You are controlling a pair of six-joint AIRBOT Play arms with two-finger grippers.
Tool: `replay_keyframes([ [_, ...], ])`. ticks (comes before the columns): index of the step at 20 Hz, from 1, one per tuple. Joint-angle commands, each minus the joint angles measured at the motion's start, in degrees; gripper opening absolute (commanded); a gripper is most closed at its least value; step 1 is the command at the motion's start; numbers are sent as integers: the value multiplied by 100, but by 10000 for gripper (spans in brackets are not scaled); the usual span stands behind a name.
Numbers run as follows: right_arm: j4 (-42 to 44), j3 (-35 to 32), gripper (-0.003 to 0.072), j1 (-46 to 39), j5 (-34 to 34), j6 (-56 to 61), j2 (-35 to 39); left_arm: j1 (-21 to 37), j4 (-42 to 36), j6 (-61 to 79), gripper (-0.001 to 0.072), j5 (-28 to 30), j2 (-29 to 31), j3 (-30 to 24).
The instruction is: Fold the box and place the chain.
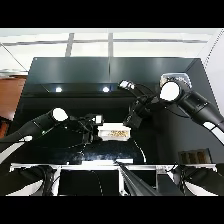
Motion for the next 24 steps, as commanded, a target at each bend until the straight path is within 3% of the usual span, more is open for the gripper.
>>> replay_keyframes([
  [1, -118, -2, 720, 129, 350, -118, 4, 0, 2, -7, 481, -28, -2, -4],
  [6, -199, -214, 720, 474, -238, -811, -20, 0, 0, -7, 481, -28, -2, -4],
  [7, -201, -238, 679, 518, -361, -813, -20, 0, -2, -7, 481, -28, -2, -4],
  [8, -205, -238, 548, 551, -415, -811, -20, 0, -17, -7, 482, -28, -2, -4],
  [10, -319, -238, 544, 605, -505, -809, -20, 0, -20, -7, 481, -28, -2, -4],
  [11, -400, -236, 405, 629, -503, -802, -20, 0, -20, -7, 481, -28, -2, -4],
  [12, -448, -238, 320, 662, -498, -758, -20, 0, -20, -7, 482, -28, -2, -4],
  [24, -501, -229, 305, 828, -308, -616, 4, 0, -20, -7, 481, -28, -2, -4],
])
